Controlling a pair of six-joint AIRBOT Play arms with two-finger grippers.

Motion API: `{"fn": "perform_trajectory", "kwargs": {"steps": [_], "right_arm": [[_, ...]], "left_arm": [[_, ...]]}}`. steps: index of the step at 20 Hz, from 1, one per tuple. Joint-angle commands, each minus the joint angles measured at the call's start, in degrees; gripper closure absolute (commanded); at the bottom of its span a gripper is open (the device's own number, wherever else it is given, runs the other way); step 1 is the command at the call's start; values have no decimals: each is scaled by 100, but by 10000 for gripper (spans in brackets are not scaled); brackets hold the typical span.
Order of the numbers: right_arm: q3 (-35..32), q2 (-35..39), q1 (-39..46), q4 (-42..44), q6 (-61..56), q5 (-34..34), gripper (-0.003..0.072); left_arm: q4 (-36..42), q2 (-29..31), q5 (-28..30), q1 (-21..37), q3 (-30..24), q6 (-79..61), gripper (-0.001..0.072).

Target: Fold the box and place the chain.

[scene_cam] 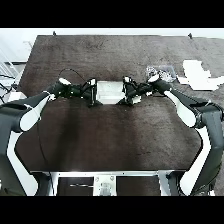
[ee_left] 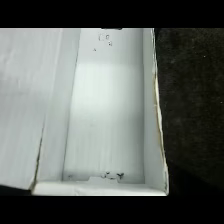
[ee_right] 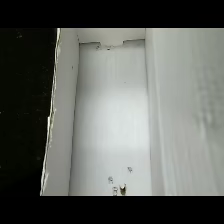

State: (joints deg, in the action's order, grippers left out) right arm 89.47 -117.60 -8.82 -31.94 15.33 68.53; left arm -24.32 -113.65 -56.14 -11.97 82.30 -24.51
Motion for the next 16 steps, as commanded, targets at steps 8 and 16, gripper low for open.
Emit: {"fn": "perform_trajectory", "kwargs": {"steps": [8,16], "right_arm": [[0,0,-4,0,-7,13,108],[0,0,-4,0,-4,11,108]], "left_arm": [[26,-4,168,7,2,-57,290],[15,-4,238,7,0,-59,291]]}}
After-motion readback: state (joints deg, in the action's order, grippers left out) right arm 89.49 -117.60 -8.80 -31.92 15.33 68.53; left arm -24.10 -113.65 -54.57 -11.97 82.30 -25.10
